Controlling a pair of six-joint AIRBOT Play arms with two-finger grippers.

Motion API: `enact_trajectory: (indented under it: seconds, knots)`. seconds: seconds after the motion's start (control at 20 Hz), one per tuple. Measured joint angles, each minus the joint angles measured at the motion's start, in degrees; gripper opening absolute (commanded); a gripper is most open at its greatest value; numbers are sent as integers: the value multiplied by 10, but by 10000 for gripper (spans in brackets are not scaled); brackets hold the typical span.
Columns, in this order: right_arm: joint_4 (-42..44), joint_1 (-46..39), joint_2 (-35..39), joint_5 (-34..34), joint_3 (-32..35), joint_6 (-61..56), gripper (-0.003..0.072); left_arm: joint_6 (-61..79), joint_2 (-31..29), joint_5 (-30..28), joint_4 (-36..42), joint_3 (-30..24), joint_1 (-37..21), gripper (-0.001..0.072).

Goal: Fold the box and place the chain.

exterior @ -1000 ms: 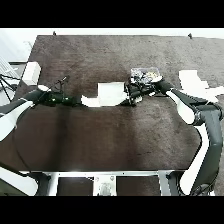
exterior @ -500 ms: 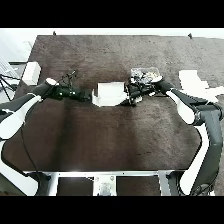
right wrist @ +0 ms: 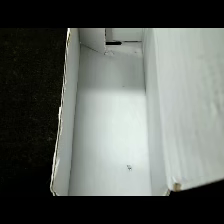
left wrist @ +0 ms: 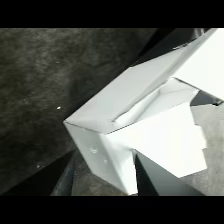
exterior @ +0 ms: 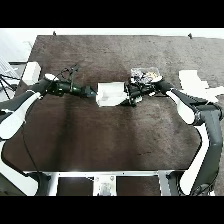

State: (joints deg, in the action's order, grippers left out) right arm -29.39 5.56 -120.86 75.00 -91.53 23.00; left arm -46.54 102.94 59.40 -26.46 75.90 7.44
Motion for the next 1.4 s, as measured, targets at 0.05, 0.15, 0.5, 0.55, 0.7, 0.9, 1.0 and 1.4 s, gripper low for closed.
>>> enact_trajectory:
  seconds: [0.05,0.15,0.5,0.55,0.7,0.9,1.0,1.4]
  knots:
    - [0,0,0,0,0,0,448,1,0,4,1,0,0,427]
    - [0,0,0,0,0,0,448,3,0,13,5,1,0,427]
    - [0,0,0,0,0,0,448,-49,-18,16,-28,1,23,427]
    - [0,0,0,0,0,0,448,-72,-23,11,-38,2,28,427]
    - [0,0,0,0,0,0,448,-141,-31,-1,-66,2,40,427]
    - [0,0,0,0,0,0,448,-210,-35,-12,-92,2,58,427]
    - [0,0,0,0,0,0,448,-237,-36,-16,-99,2,65,427]
    - [0,0,0,0,0,0,448,-301,-36,-32,-111,4,76,428]
